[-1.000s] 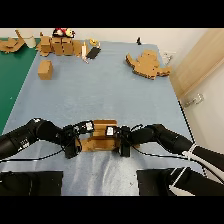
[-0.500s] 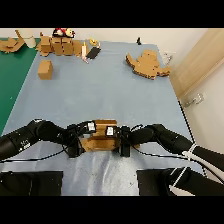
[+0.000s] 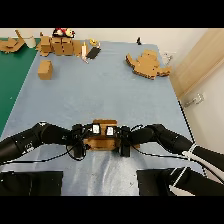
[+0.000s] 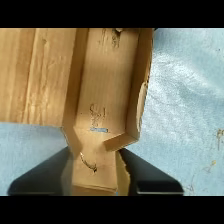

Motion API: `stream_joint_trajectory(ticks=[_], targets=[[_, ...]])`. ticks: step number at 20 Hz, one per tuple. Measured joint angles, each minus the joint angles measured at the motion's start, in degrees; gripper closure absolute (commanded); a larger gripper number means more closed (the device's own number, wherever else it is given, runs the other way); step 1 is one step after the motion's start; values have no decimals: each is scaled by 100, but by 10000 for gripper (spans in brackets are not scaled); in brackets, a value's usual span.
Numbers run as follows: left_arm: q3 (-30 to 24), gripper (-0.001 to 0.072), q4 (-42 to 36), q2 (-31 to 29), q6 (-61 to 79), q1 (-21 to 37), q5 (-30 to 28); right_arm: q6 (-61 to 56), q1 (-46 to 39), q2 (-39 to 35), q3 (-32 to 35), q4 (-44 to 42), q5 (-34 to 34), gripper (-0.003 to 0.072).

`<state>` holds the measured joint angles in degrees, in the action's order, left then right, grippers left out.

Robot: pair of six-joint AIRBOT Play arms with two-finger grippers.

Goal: Fold the box.

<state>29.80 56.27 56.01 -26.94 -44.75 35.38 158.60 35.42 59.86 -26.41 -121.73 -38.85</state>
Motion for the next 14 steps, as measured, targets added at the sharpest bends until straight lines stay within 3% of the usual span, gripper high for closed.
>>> stream_joint_trajectory(ticks=[1, 8, 9, 14], targets=[[0, 528, 0, 7, 17, -39, -20, 0, 0, 0, 0, 0, -2, 105], [0, 537, 26, 52, 61, -157, -389, 0, 0, 0, 0, 0, -4, 106], [0, 675, 20, 57, 63, -162, -424, 0, 0, 0, 0, 0, -4, 105], [0, 696, -111, 74, 81, -170, -557, 0, 0, 0, 0, 0, -7, 105]])
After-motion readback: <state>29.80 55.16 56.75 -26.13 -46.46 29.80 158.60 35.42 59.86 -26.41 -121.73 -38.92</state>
